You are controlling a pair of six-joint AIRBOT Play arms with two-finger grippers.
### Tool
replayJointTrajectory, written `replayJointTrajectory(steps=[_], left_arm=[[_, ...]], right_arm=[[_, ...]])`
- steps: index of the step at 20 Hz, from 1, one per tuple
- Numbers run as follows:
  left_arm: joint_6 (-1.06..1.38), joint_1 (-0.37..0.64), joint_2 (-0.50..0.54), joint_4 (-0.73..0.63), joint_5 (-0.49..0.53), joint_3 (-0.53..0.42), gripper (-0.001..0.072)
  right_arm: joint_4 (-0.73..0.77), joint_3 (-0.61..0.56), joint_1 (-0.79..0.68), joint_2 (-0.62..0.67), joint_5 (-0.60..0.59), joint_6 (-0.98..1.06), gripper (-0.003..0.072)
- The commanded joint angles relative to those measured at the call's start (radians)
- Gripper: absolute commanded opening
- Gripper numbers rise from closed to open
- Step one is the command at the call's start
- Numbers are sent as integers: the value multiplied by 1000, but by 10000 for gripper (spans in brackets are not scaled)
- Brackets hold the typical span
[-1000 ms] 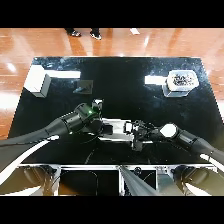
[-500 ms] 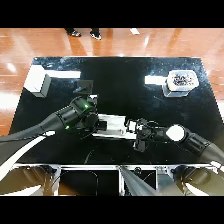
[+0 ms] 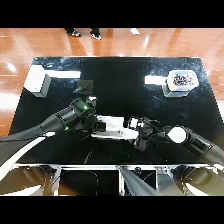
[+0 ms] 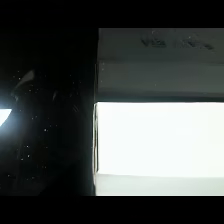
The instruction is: Fold the box and place the chain.
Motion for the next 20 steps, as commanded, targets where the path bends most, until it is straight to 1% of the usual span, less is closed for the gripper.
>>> replayJointTrajectory(steps=[1, 9, 12, 13, 14, 15, 16, 20], left_arm=[[0, 1, 0, 0, -13, -6, 24], [0, 1, 0, 0, -26, -6, 24], [0, 1, 0, 0, -26, -6, 24], [0, 1, 0, -1, -26, -6, 24], [0, 1, 0, -1, -26, -6, 23], [0, 1, 0, -1, -25, -6, 24], [0, 1, 0, -1, -25, -6, 23], [0, 1, 0, -2, -25, -6, 24]], right_arm=[[-7, 1, 19, -8, -21, 5, 667], [-5, 2, 31, -45, -111, -51, 667], [48, 2, 31, -63, -119, -76, 665], [75, 2, 31, -66, -122, -96, 573], [106, 2, 31, -68, -122, -118, 460], [133, 2, 31, -71, -122, -138, 384], [157, 2, 31, -75, -122, -156, 359], [230, 2, 31, -100, -122, -199, 359]])
